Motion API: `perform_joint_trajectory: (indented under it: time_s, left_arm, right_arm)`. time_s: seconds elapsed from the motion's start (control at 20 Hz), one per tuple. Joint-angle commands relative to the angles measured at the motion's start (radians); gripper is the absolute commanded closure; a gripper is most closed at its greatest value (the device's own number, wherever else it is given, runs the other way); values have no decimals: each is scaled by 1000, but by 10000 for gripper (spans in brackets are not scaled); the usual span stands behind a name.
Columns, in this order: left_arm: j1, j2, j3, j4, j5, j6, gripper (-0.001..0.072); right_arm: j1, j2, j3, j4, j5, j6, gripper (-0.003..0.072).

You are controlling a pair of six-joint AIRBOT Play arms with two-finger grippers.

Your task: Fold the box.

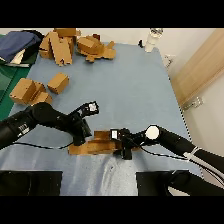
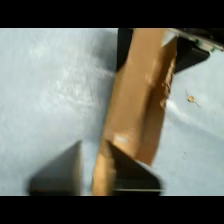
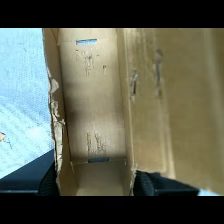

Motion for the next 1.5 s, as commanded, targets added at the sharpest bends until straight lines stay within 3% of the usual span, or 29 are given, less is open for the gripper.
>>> perform_joint_trajectory:
  time_s: [0.0,0.05,0.15,0.35,0.5,0.65,0.9,1.05,1.3,1.45]
  left_arm:
    - [-10,80,-1,121,-290,-341,698]
    - [-26,80,-1,106,-326,-465,698]
    - [-80,79,-1,66,-304,-556,698]
    - [-164,36,-1,-136,-55,-551,696]
    - [-171,-56,-1,-201,37,-542,697]
    - [-170,-148,-1,-305,217,-543,697]
    - [-170,-219,2,-323,380,-588,698]
    - [-170,-224,2,-304,419,-683,698]
    - [-170,-287,2,-236,288,-789,698]
    - [-170,-315,2,-249,284,-793,698]
  right_arm:
    - [1,0,-1,0,-1,13,207]
    - [1,0,-1,0,-1,13,207]
    - [1,0,0,1,-1,13,207]
    - [1,2,0,1,-1,13,207]
    - [0,5,0,1,-1,13,207]
    - [0,13,0,1,-1,13,207]
    - [0,13,0,1,0,13,207]
    - [0,13,0,1,-1,13,207]
    - [0,13,0,1,-1,13,207]
    - [0,13,0,2,-1,13,207]
